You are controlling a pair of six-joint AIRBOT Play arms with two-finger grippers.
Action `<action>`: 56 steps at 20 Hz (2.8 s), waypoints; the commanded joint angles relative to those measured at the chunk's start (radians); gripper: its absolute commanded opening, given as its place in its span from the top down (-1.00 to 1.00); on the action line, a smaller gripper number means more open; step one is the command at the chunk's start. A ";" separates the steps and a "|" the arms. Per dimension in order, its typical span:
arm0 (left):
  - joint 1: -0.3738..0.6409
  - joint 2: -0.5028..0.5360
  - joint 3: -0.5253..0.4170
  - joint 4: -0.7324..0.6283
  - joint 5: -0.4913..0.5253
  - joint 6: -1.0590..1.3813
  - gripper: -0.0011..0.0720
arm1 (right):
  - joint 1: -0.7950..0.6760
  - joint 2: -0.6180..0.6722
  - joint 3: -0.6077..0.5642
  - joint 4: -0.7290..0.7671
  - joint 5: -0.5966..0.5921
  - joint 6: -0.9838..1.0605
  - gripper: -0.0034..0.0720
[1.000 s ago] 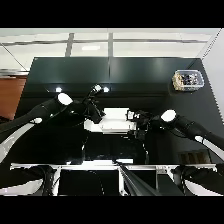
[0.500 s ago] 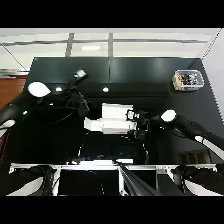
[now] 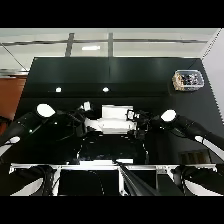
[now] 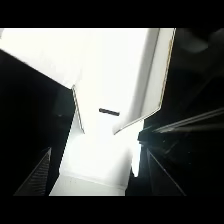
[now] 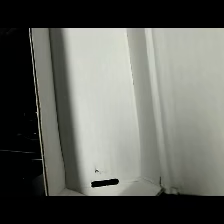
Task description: Fold the box and place the chain.
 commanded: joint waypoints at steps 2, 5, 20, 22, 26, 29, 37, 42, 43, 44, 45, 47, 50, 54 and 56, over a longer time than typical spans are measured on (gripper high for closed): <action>-0.100 -0.040 -0.005 0.027 0.145 0.077 -0.96 | 0.001 0.000 0.000 0.000 0.001 0.000 0.65; -0.116 -0.077 0.017 -0.006 0.153 0.060 -0.83 | 0.001 0.000 0.000 0.000 0.000 0.000 0.65; -0.114 -0.155 0.060 -0.245 0.010 0.056 0.46 | 0.001 0.000 0.000 0.000 0.001 0.000 0.65; -0.114 -0.155 0.060 -0.235 0.010 0.057 0.45 | 0.001 0.000 0.000 0.000 0.000 0.000 0.65; -0.114 -0.154 0.074 -0.167 0.007 0.056 -0.31 | 0.001 0.000 0.000 0.000 0.000 0.000 0.65; -0.114 -0.154 0.092 -0.167 0.002 0.056 0.04 | 0.001 0.000 0.000 0.001 0.000 0.000 0.65; -0.110 -0.152 0.093 -0.151 -0.001 0.048 -0.11 | 0.001 0.000 0.000 0.000 0.000 0.000 0.65; -0.049 -0.048 0.096 0.032 0.011 -0.178 0.89 | 0.001 0.000 0.000 0.000 0.000 0.000 0.65; -0.007 -0.004 0.096 0.115 0.001 -0.293 0.89 | 0.001 0.000 0.000 0.000 0.000 0.000 0.65; 0.047 0.046 0.096 0.212 -0.016 -0.409 0.89 | 0.001 0.000 0.000 0.000 0.000 0.000 0.65; 0.107 0.095 0.095 0.307 -0.036 -0.508 0.89 | 0.001 0.000 0.000 0.000 0.000 0.000 0.65; 0.224 0.155 0.095 0.397 -0.111 -0.616 0.89 | 0.001 0.000 0.000 0.000 0.000 0.000 0.65; 0.370 0.153 0.071 0.347 -0.196 -1.016 0.89 | 0.001 0.000 0.000 0.000 0.000 0.000 0.65; 0.424 0.033 -0.025 0.145 -0.274 -1.352 0.89 | 0.001 0.000 0.000 0.000 -0.001 0.000 0.65; 0.393 -0.054 -0.052 -0.023 -0.285 -1.217 0.88 | 0.001 0.000 0.000 0.000 0.000 0.000 0.65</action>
